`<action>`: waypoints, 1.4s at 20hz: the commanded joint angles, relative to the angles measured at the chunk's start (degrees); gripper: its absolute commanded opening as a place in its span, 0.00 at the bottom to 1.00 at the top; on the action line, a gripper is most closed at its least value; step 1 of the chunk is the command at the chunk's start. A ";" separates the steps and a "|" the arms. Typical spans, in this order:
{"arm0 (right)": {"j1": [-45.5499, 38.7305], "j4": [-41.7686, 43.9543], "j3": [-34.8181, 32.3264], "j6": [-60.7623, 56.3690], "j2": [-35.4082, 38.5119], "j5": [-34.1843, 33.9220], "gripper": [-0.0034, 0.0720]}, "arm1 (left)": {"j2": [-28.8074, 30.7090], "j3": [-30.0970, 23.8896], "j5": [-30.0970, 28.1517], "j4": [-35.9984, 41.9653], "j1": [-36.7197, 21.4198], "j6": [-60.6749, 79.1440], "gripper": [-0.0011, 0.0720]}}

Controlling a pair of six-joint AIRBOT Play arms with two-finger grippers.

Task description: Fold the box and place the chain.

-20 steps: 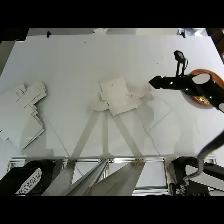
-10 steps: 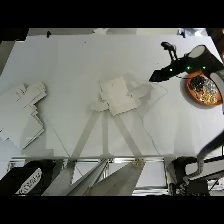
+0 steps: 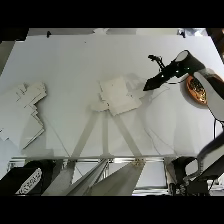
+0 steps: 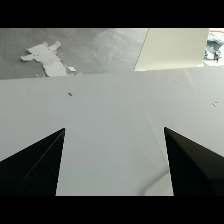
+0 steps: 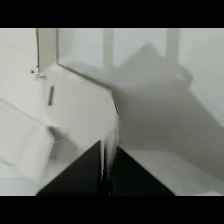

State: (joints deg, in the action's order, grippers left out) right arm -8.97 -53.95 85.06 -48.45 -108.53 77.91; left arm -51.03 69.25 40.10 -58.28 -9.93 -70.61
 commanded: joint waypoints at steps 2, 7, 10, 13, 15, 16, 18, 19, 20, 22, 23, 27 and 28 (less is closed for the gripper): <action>2.62 1.81 0.17 5.66 -0.92 0.26 0.06 | 0.02 0.04 -0.02 -0.02 0.04 0.02 0.97; 4.87 6.16 0.15 8.98 5.60 -3.98 0.06 | 0.02 0.04 -0.02 -0.02 0.04 0.02 0.97; 5.07 11.82 0.13 9.90 11.10 -5.75 0.06 | 0.02 0.04 -0.02 -0.02 0.04 0.02 0.97; 5.22 16.11 -1.53 11.76 16.63 -5.18 0.06 | 0.02 0.04 -0.02 -0.02 0.04 0.02 0.97; 5.20 16.15 -5.18 12.83 21.44 -7.32 0.06 | 0.02 0.04 -0.02 -0.02 0.04 0.02 0.97; 4.90 16.15 -7.63 13.05 24.26 -8.63 0.06 | 0.02 0.04 -0.02 -0.02 0.04 0.02 0.97; 3.54 16.55 -13.70 14.56 30.01 -11.76 0.06 | 0.02 0.04 -0.02 -0.02 0.04 0.02 0.97; 2.84 16.59 -17.40 15.69 32.65 -14.47 0.06 | 0.02 0.04 -0.02 -0.02 0.04 0.02 0.97; 1.95 17.59 -21.79 16.50 35.17 -18.27 0.06 | 0.02 0.04 -0.02 -0.02 0.04 0.02 0.97; 0.39 25.83 -31.39 23.87 37.88 -25.83 0.06 | 0.02 0.04 -0.02 -0.02 0.04 0.02 0.97; 0.04 31.30 -35.95 28.87 37.92 -28.28 0.06 | 0.02 0.04 -0.02 -0.02 0.04 0.02 0.97; 0.52 50.23 -50.60 49.83 36.85 -45.81 0.05 | 0.02 0.04 -0.02 -0.02 0.04 0.02 0.97; 0.28 51.21 -51.65 52.30 35.89 -45.94 0.05 | 0.02 0.04 -0.02 -0.02 0.04 0.02 0.97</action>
